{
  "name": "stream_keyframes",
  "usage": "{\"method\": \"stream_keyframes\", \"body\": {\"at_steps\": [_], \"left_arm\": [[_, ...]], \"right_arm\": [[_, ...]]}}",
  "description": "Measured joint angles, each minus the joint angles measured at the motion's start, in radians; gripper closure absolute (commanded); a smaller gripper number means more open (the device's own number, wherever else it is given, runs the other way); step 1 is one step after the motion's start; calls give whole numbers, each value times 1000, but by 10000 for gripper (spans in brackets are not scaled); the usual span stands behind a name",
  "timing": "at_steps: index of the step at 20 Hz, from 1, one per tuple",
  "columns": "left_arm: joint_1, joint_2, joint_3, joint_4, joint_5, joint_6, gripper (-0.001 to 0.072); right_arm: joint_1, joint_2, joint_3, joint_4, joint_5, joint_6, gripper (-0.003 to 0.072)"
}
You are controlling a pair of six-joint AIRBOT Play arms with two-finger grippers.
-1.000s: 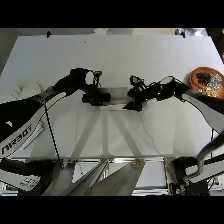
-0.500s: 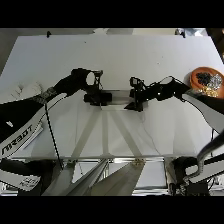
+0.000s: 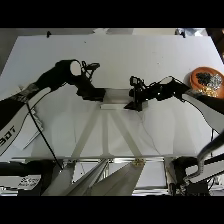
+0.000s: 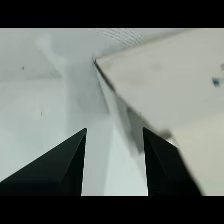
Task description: Fold the box and place the chain.
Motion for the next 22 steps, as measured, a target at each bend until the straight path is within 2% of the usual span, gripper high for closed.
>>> {"method": "stream_keyframes", "body": {"at_steps": [5, 8, 9, 11, 14, 15, 16, 17, 22], "left_arm": [[157, 72, -11, -101, -107, 299, 312], [240, 118, -87, -168, -78, 563, 311], [264, 134, -130, -191, -44, 679, 283], [300, 155, -216, -243, 15, 938, 125], [322, 157, -315, -319, 65, 1334, 109], [326, 148, -336, -354, 77, 1457, 50], [328, 137, -350, -390, 83, 1560, 47], [330, 121, -361, -439, 91, 1665, 10], [326, 18, -383, -661, 105, 2069, 10]], "right_arm": [[0, 0, 0, 0, 2, 0, 236], [0, 0, 0, -1, 2, 0, 236], [0, 0, 0, 0, 2, 0, 236], [0, 0, 0, 0, 2, 0, 236], [0, 0, 0, 0, 2, 0, 236], [0, 0, 0, 0, 2, -1, 236], [0, 0, 0, -1, 2, -1, 236], [0, 0, 0, 0, 2, -1, 236], [0, 0, 0, 0, 2, -1, 236]]}}
